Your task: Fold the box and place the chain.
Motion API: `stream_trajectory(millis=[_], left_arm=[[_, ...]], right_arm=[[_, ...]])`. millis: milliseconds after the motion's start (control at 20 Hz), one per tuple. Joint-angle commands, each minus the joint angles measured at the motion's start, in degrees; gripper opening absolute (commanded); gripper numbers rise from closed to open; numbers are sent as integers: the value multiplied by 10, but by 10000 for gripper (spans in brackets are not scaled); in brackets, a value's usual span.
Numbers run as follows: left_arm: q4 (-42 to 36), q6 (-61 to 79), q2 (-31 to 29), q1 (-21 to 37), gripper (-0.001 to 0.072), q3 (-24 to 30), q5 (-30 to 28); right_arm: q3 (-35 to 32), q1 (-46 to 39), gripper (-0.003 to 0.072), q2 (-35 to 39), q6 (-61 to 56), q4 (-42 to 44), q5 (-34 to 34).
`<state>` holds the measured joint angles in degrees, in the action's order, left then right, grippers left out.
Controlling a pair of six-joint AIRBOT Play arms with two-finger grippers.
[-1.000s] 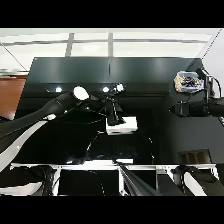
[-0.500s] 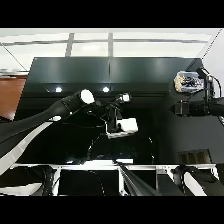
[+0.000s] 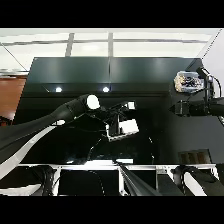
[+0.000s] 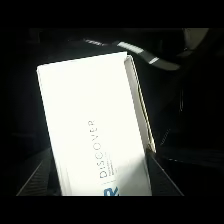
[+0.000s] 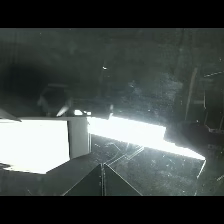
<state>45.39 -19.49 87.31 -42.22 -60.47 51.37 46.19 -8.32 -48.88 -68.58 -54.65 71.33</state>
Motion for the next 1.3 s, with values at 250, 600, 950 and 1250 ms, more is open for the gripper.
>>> stream_trajectory(millis=[250, 600, 950, 1250], left_arm=[[40, -57, -1, 7, 700, -26, -1], [68, -110, -1, 10, 706, -58, 74], [87, -114, -1, -14, 711, -58, 56], [114, -155, -1, -34, 711, -58, 27]], right_arm=[[0, 0, 15, 0, 0, 0, 0], [0, 0, 16, 0, 0, 0, -3], [0, 0, 16, 0, 0, 0, -12], [0, 0, 16, 0, 0, 0, -19]])
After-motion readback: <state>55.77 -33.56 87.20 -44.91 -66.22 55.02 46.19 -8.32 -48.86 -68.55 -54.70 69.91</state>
